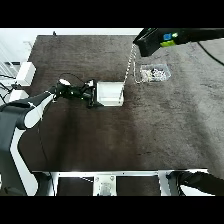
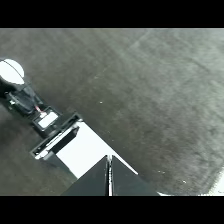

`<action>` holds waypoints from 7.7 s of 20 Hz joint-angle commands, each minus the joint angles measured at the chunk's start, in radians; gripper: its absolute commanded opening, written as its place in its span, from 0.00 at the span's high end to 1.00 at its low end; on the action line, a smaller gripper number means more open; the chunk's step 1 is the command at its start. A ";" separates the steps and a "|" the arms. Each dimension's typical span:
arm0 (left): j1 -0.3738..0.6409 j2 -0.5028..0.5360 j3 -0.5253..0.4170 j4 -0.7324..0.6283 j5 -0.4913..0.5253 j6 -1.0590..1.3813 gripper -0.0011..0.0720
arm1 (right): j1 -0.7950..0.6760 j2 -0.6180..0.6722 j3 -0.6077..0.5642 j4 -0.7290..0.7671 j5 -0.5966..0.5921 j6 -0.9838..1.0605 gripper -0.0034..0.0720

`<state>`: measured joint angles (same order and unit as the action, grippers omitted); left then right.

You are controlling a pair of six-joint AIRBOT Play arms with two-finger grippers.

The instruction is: Fold the box and place the chain.

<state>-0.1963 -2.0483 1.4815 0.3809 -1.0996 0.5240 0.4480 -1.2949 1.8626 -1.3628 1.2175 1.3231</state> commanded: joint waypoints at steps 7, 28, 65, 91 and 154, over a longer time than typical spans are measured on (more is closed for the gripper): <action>0.000 0.000 0.000 0.000 -0.001 0.000 0.51 | 0.044 -0.028 -0.073 0.003 -0.143 0.004 0.95; 0.000 0.000 0.000 0.000 -0.001 0.000 0.51 | -0.386 -0.340 -0.568 0.008 -0.742 0.240 0.18; 0.000 0.000 0.000 0.000 -0.002 0.000 0.51 | -0.040 0.105 -0.402 0.113 -0.325 0.117 0.95; 0.000 0.000 0.000 0.000 -0.006 0.000 0.51 | 0.136 -0.281 -0.613 0.110 -0.753 0.370 0.95; 0.000 0.000 0.000 0.000 -0.009 0.000 0.51 | 0.203 0.031 -0.560 -0.119 -0.575 0.533 0.95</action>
<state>-0.1974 -2.0487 1.4815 0.3809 -1.1084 0.5240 0.6476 -1.2392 1.3163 -1.4815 0.6510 1.8397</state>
